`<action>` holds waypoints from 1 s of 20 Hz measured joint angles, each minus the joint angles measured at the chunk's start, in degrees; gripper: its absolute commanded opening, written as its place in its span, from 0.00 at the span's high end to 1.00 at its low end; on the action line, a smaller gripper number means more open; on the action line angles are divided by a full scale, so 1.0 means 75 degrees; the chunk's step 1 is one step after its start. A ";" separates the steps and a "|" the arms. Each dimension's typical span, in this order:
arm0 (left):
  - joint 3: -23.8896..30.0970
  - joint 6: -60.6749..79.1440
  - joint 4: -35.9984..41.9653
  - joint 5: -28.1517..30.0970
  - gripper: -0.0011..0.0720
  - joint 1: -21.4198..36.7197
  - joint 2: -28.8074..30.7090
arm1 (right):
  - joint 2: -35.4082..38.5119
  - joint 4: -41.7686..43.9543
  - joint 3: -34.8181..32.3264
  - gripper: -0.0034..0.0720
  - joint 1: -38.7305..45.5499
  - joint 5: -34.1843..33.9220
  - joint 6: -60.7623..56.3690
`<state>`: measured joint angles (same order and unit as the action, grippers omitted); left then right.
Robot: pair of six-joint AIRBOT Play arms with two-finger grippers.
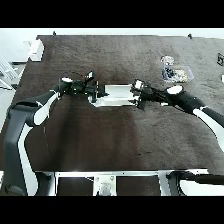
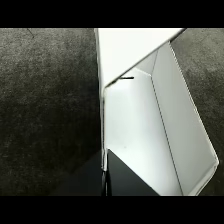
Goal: Fold the box and place the chain.
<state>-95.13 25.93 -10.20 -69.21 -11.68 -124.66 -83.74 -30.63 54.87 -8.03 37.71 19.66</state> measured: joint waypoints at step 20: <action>0.0000 0.0000 0.0003 -0.0006 0.96 0.0000 0.0000 | -0.1311 0.0009 0.1306 0.13 0.0845 0.1999 0.0519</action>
<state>-95.13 25.93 -10.17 -69.25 -11.68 -124.66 -93.58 -30.57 64.66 -1.69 52.71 23.55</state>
